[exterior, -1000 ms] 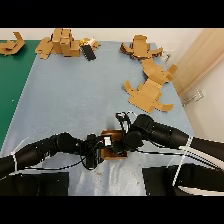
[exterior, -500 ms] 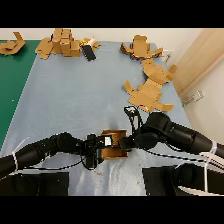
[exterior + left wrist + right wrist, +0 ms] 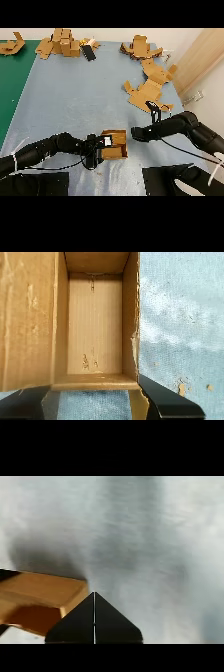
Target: Fold the box.
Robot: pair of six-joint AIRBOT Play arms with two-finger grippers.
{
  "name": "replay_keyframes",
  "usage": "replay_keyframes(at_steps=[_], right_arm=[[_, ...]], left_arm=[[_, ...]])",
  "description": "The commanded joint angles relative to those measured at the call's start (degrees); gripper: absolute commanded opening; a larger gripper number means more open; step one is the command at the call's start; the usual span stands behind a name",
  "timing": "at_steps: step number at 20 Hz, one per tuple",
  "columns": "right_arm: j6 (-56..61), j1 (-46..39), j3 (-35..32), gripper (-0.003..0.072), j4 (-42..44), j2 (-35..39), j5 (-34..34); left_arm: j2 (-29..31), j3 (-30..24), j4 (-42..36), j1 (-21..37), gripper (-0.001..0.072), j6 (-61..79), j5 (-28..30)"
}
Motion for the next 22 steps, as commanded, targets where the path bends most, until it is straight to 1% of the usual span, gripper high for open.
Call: replay_keyframes(at_steps=[1,2,4,6,7,8,10,12,13,15,16,19,22], right_arm=[[-36.4,-14.7,-1.2,0.0001,32.2,-10.3,-0.7],[-44.5,-16.4,0.2,0.0001,37.8,-16.1,-5.2],[-56.4,-17.5,4.5,0.0001,44.8,-26.8,-14.3],[-63.5,-17.0,8.6,0.0001,47.4,-34.1,-22.6],[-66.1,-16.5,9.9,0.0001,47.3,-35.8,-25.9],[-68.1,-15.8,10.1,0.0001,47.3,-36.2,-27.6],[-71.6,-12.3,9.9,0.0002,47.0,-34.8,-27.6],[-72.3,-7.8,9.0,0.0002,45.3,-31.8,-26.3],[-72.0,-5.6,8.5,0.0003,42.6,-30.1,-24.1],[-71.4,-1.4,7.0,0.0004,36.8,-25.6,-18.2],[-70.1,1.0,6.0,0.0003,34.2,-22.7,-14.1],[-65.5,7.4,3.7,0.0003,23.0,-13.5,-2.8],[-63.7,12.8,1.6,0.0004,13.6,-5.1,5.0]], left_arm=[[0.0,0.0,0.0,0.0,0.0473,0.0,0.0],[0.0,0.0,0.0,0.0,0.0472,0.0,0.0],[0.0,0.0,0.0,0.0,0.0472,0.0,0.0],[0.0,0.0,0.0,0.0,0.0473,0.0,0.0],[0.0,0.0,0.0,0.0,0.0473,0.0,0.0],[0.0,0.0,0.0,0.0,0.0472,0.0,0.0],[0.0,0.0,0.0,0.0,0.0472,0.0,0.0],[0.1,0.0,0.0,0.0,0.0473,0.0,0.0],[0.1,0.0,0.0,0.0,0.0472,0.0,0.0],[0.1,0.0,0.0,0.0,0.0473,0.0,0.0],[0.1,0.0,0.0,0.0,0.0472,0.0,0.0],[0.1,0.0,0.0,0.0,0.0472,0.0,0.0],[0.1,0.0,0.0,0.0,0.0473,0.0,0.0]])
